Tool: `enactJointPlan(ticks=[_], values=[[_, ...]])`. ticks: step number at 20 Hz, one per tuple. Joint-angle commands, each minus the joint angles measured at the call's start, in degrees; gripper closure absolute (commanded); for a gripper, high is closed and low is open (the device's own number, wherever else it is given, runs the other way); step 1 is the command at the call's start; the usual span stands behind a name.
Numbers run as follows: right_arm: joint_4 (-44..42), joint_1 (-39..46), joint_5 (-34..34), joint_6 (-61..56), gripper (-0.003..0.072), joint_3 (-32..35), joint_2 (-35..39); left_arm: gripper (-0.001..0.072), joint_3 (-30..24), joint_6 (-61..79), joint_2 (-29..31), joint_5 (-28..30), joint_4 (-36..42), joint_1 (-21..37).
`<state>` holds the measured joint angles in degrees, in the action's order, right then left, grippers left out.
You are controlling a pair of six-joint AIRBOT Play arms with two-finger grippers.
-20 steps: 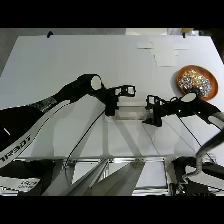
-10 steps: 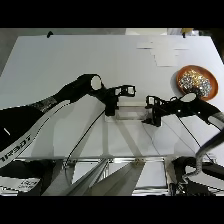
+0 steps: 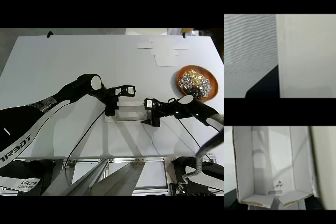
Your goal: Fold the box and place the chain.
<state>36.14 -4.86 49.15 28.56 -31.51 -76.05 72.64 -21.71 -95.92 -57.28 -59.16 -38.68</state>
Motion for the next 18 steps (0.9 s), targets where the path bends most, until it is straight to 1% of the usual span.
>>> enactJointPlan(ticks=[1,3,4,7,8,9,10,11,14,16,17,18], values=[[-1.0,-0.8,-0.4,0.7,0.0029,0.0,0.0,0.0698,0.0,0.0,0.0,0.0,0.0,0.0],[-1.0,-0.8,-0.4,0.7,0.0031,0.0,0.0,0.0698,0.0,0.0,0.0,0.0,0.0,0.0],[-1.0,-0.8,-0.4,0.7,0.0049,0.0,0.0,0.0698,0.0,0.0,0.0,0.0,0.0,0.0],[-1.0,-0.8,0.0,0.7,0.0171,0.0,0.0,0.0698,0.0,0.0,0.0,0.0,0.0,0.0],[-1.0,-0.8,0.1,0.7,0.0172,0.0,0.0,0.0698,0.0,0.0,0.0,0.0,0.0,0.0],[-0.9,-0.8,0.2,0.7,0.0196,0.0,0.0,0.0698,0.0,0.0,0.0,0.0,0.0,0.0],[-0.8,-0.8,0.5,0.7,0.0272,0.0,0.0,0.0698,0.0,0.0,0.0,0.0,0.0,0.0],[-0.6,-0.8,0.9,0.7,0.0294,0.0,0.0,0.0698,0.0,0.0,0.0,0.0,0.0,0.0],[-0.7,-0.8,1.0,0.3,0.0285,0.0,0.0,0.0698,0.0,0.0,0.0,0.0,0.0,0.0],[-0.9,-0.8,1.2,0.2,0.0259,0.0,0.0,0.0698,0.0,0.0,0.0,0.0,0.0,0.0],[-1.5,-0.4,1.8,0.1,0.0184,0.0,0.0,0.0698,0.0,0.0,0.0,0.0,0.0,0.0],[-2.1,0.1,2.7,0.1,0.0137,0.0,0.0,0.0698,0.0,0.0,0.0,0.0,0.0,0.0]])
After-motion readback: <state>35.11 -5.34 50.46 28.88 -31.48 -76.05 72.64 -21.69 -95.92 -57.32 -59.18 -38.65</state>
